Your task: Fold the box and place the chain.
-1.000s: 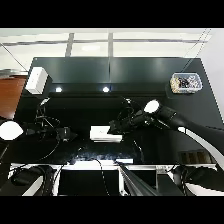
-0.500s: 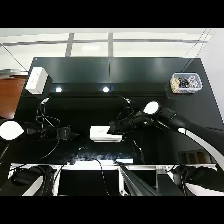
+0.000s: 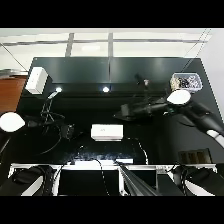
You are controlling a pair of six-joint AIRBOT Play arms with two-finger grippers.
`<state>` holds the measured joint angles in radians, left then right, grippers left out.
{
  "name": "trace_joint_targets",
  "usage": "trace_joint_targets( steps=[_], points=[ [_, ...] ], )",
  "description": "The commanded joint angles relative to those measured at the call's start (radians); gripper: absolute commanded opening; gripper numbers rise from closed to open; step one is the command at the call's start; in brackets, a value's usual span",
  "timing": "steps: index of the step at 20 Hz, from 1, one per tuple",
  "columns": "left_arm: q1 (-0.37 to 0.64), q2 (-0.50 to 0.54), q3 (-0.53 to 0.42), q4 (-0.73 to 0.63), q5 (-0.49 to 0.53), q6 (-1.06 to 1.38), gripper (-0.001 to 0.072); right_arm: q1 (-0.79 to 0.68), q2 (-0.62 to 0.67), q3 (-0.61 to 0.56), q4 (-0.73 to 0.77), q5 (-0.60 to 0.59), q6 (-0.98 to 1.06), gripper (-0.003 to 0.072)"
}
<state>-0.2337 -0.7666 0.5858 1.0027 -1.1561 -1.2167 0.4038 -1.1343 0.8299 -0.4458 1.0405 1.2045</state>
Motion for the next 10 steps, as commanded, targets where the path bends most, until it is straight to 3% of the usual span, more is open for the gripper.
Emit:
trace_joint_targets(
  steps=[1, 5, 10],
  points=[
    [-0.053, -0.108, 0.094, -0.050, 0.035, 0.523, 0.0698, -0.151, 0.071, 0.002, -0.047, 0.067, -0.001, 0.0020],
    [-0.171, -0.188, 0.126, -0.049, 0.209, 0.908, 0.0698, -0.238, 0.072, 0.002, -0.133, 0.138, -0.001, 0.0020],
    [-0.368, -0.279, 0.130, 0.021, 0.351, 0.981, 0.0698, -0.240, 0.072, 0.002, -0.208, 0.109, 0.001, 0.0020]
  ],
)
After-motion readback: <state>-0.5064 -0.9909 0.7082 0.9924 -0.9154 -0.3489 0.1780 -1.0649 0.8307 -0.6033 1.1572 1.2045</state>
